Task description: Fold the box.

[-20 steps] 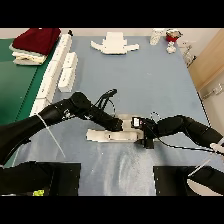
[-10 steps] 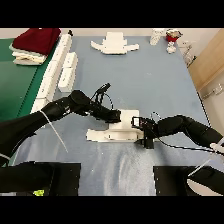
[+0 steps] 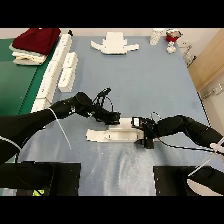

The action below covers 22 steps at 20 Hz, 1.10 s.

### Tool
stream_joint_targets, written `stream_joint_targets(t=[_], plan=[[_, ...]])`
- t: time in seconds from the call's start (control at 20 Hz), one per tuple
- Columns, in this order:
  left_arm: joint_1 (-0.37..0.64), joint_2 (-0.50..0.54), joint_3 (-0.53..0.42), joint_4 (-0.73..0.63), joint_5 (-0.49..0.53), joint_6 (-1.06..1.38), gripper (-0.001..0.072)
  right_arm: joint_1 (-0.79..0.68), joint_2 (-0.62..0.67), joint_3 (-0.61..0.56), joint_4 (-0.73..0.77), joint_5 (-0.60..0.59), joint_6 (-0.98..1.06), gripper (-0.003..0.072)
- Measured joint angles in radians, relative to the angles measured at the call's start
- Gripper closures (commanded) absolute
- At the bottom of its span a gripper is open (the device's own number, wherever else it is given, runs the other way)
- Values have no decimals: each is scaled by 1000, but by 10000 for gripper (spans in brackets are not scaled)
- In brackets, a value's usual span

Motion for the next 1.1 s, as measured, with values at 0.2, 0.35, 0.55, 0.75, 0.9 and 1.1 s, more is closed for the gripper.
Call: stream_joint_targets(t=[0.2, 0.35, 0.55, 0.75, 0.9, 1.1], plan=[[1, 113, 15, 42, -23, 76, 700, 0, 0, 0, 0, 0, 0, 156], [-5, 258, 16, 153, -73, 102, 701, 0, 0, 0, 0, 0, 0, 156], [-60, 488, -39, 303, -130, 101, 701, 0, 0, 0, 0, 0, 0, 156], [-138, 678, -151, 439, -132, 76, 698, 0, 0, 0, 0, 0, 0, 156], [-177, 749, -222, 507, -130, 130, 487, 0, 0, 0, 0, 0, 0, 156], [-193, 765, -275, 540, -134, 275, 96, 0, 0, 0, 0, 0, 0, 156]])
